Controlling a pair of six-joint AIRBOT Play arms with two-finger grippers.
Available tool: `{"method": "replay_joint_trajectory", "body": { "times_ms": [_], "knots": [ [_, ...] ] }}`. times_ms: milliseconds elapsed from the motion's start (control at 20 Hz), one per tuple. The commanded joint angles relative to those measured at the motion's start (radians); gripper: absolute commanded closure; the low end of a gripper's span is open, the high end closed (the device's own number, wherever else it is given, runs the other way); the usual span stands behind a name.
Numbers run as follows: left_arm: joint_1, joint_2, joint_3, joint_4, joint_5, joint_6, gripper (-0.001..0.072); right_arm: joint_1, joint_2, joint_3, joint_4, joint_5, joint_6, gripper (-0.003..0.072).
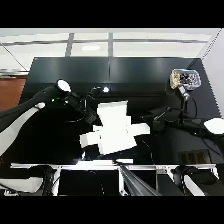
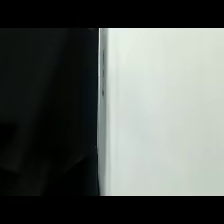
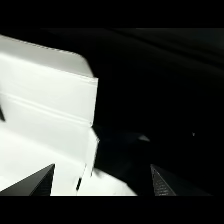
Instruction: Fold the box and place the chain.
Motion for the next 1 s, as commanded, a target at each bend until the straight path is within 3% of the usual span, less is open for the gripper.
{"method": "replay_joint_trajectory", "body": {
  "times_ms": [0,200,400,750,950],
  "knots": [
    [-0.041,0.136,-0.064,-0.037,0.219,0.159,0.0687,-0.01,0.0,0.101,-0.172,0.079,-0.175,-0.0025],
    [-0.098,0.157,-0.13,-0.056,0.339,0.473,0.0687,0.041,-0.016,0.099,-0.386,0.049,-0.281,-0.0025],
    [-0.105,0.108,-0.135,-0.063,0.444,0.548,0.0686,0.14,-0.079,0.099,-0.412,-0.042,-0.309,-0.0025],
    [-0.11,0.065,-0.114,0.019,0.434,0.695,0.0684,0.212,-0.19,0.099,-0.51,-0.042,-0.33,-0.0025],
    [-0.11,0.051,-0.109,0.014,0.43,0.701,0.0684,0.214,-0.241,0.085,-0.418,-0.032,-0.33,-0.0025]
  ]
}}
